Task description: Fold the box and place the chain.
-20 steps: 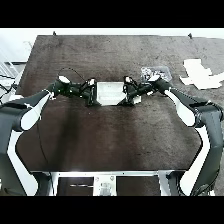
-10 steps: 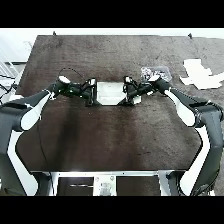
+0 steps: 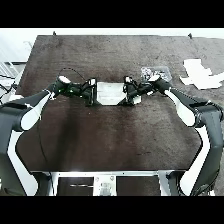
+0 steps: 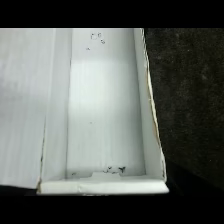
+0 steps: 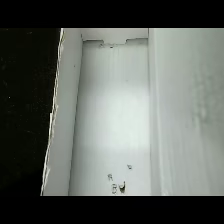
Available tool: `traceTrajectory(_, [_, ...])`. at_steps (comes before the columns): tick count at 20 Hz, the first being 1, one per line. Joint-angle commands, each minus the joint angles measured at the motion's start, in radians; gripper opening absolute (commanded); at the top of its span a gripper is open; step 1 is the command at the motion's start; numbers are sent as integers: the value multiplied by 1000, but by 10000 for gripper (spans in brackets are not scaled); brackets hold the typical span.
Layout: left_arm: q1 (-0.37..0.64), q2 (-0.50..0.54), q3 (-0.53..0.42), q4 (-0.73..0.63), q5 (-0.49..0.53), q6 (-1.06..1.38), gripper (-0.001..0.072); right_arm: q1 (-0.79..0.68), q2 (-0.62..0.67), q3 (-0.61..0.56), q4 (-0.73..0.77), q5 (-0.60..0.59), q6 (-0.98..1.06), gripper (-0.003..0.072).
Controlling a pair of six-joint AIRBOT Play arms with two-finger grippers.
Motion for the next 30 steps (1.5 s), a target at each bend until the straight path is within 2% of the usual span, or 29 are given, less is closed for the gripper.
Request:
traceTrajectory(1, [1, 0, 1, 0, 0, 0, 623, 0, 0, 0, 10, 10, 8, 590])
traceTrajectory(2, [1, 0, 1, 0, -1, 0, 622, -2, 1, 1, 13, 9, 7, 709])
traceTrajectory(3, [1, 0, 1, 0, -3, 0, 623, -6, 2, 1, 13, 12, 11, 720])
traceTrajectory(14, [1, 0, 1, 0, -14, 0, 623, -136, 86, 1, -23, 64, 98, 720])
traceTrajectory(18, [1, 0, 1, 0, -14, 0, 623, -182, 155, 1, -17, 171, 114, 720])
traceTrajectory(21, [1, 0, 1, 0, -14, 0, 623, -167, 172, 0, 102, 245, 175, 720])
traceTrajectory(22, [1, 0, 1, 0, -14, 0, 623, -156, 172, 0, 138, 257, 175, 531])
traceTrajectory(23, [1, 0, 1, 0, -14, 0, 623, -143, 172, 0, 161, 261, 175, 206])
traceTrajectory(24, [1, 0, 1, 0, -14, 0, 623, -128, 171, 0, 171, 261, 174, 20])
traceTrajectory(27, [1, 0, 1, 0, -14, 0, 623, -81, 171, 0, 187, 223, 175, 14])
traceTrajectory(30, [1, 0, 1, 0, -14, 0, 623, -50, 171, 0, 186, 57, 224, 14])
